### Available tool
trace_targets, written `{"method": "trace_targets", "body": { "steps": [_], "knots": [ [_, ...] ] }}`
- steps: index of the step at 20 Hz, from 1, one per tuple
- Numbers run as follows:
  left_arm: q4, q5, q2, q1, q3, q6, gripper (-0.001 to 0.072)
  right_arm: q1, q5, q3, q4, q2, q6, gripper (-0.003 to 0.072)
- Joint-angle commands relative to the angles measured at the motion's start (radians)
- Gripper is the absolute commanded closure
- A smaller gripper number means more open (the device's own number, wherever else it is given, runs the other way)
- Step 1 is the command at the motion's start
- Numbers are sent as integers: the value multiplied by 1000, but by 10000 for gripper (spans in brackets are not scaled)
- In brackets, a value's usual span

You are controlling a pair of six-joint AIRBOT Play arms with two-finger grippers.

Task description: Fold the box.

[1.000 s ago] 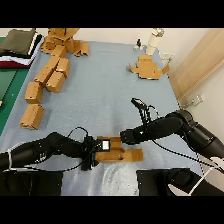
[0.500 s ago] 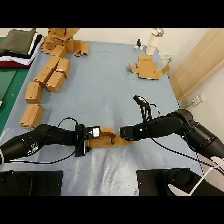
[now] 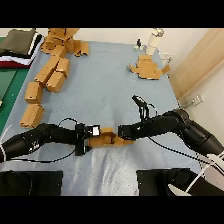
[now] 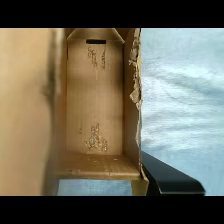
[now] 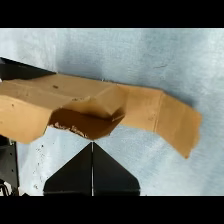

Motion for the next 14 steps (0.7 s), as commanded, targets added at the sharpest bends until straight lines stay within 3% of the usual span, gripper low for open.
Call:
{"method": "trace_targets", "body": {
  "steps": [1,14],
  "knots": [
    [-46,82,-3,1,10,34,243,0,5,1,4,-19,1,681],
    [-70,90,-84,2,17,50,243,2,-5,1,42,-26,-1,682]
  ]
}}
